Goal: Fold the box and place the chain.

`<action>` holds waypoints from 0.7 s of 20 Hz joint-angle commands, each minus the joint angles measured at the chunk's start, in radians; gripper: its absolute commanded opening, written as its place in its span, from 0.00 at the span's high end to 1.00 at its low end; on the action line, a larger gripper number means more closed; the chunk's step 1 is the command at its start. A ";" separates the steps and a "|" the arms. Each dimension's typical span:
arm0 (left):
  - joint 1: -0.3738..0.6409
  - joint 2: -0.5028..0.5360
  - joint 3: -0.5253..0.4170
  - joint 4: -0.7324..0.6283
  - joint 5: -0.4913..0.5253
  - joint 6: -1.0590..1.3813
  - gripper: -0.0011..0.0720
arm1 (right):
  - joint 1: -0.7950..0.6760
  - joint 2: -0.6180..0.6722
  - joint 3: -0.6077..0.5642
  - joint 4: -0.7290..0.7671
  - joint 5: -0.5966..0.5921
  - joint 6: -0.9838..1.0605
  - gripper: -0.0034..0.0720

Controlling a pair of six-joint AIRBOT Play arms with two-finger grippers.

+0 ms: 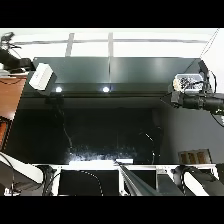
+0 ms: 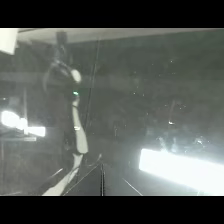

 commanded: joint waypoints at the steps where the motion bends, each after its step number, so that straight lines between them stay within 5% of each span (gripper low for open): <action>1: 0.010 0.171 -0.014 0.035 -0.212 -0.156 0.41 | 0.000 0.001 0.001 0.000 0.072 0.002 0.94; 2: 0.000 0.258 -0.077 0.027 -0.200 -0.154 0.84 | 0.000 0.003 0.001 0.000 0.105 0.002 0.94; 3: -0.013 0.348 -0.148 0.002 -0.154 -0.141 0.95 | 0.000 0.008 0.001 -0.001 0.124 0.001 0.94; 8: -0.128 0.912 -0.772 -0.202 0.287 -0.040 0.95 | 0.033 0.124 -0.002 -0.095 0.035 -0.002 0.94; 12: -0.277 1.331 -1.321 -0.222 0.498 0.064 0.94 | 0.178 0.316 -0.090 -0.357 -0.209 -0.002 0.94; 14: -0.307 1.475 -1.492 -0.222 0.545 0.089 0.94 | 0.214 0.348 -0.149 -0.420 -0.269 -0.001 0.94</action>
